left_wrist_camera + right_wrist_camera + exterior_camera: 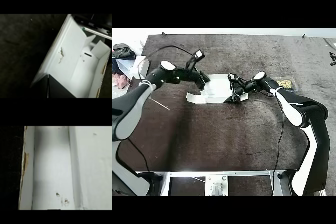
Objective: Fold the box and place the chain.
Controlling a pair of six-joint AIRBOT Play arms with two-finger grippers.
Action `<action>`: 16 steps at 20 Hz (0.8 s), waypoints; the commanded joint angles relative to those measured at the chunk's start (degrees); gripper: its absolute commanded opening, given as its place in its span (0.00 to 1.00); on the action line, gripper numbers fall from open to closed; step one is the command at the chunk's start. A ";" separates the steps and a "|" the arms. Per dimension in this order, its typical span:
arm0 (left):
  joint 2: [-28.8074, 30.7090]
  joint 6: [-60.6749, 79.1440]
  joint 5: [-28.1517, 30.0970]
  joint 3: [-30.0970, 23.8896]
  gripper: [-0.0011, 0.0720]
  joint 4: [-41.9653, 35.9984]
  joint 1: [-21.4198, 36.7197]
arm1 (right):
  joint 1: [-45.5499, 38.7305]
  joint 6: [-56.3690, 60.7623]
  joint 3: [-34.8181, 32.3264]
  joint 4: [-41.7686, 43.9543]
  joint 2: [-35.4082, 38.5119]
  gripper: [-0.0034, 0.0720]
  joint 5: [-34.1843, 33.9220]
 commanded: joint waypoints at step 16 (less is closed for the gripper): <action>5.05 9.16 -8.92 -10.14 1.00 19.71 3.85 | 0.04 0.09 0.02 0.04 -0.04 0.40 0.02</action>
